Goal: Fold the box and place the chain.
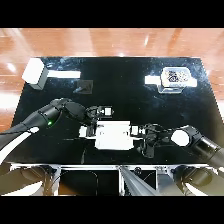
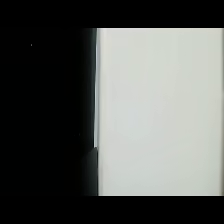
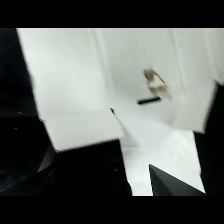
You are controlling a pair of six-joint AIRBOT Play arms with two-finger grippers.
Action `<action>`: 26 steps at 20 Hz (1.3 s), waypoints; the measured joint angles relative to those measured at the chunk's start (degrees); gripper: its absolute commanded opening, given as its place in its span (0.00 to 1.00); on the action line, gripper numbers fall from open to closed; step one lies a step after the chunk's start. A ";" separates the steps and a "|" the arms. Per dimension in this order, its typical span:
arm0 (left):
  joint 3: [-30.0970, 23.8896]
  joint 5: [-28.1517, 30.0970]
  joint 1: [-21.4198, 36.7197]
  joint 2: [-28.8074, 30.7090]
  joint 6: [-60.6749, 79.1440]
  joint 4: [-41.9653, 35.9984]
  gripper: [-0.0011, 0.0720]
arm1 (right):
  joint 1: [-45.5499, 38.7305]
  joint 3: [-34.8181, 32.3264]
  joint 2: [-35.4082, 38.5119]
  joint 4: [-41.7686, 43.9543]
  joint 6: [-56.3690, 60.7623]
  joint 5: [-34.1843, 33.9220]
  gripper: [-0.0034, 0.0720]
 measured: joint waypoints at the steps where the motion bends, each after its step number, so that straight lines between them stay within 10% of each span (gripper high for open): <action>1: 0.00 0.00 0.00 0.00 -0.02 -0.07 0.04 | 0.48 -0.11 -0.11 0.94 -1.53 -0.66 1.00; 26: -0.02 -0.02 0.00 0.00 -0.07 -0.20 0.04 | 11.13 -0.94 -3.13 4.00 0.04 -21.18 1.00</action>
